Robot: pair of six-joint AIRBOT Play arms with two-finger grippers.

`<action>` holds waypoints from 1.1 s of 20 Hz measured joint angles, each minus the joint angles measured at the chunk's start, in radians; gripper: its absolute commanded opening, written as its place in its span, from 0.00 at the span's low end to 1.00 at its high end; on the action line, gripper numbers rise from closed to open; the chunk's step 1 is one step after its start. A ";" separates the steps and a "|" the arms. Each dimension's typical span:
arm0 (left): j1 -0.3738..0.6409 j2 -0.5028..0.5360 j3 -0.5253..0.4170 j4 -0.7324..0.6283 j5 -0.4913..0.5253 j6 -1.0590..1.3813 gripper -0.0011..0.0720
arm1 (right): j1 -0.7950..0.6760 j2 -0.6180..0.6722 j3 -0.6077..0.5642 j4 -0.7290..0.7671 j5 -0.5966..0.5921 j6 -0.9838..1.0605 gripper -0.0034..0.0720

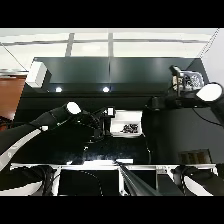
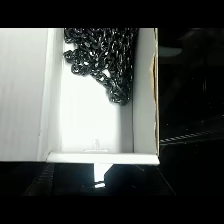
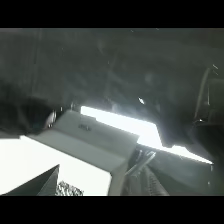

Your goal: Fold the box and place the chain.

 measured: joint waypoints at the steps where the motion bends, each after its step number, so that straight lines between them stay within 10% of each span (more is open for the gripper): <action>1: 0.000 0.000 0.000 0.000 0.001 0.000 0.56 | 0.021 -0.029 0.003 0.003 -0.022 -0.016 0.90; 12: 0.000 0.000 0.000 0.000 0.001 -0.002 0.56 | 0.121 0.012 -0.006 0.045 0.158 -0.627 0.90; 22: 0.000 0.000 0.000 0.000 -0.002 -0.002 0.56 | 0.185 0.053 -0.187 0.151 -0.022 -1.052 0.90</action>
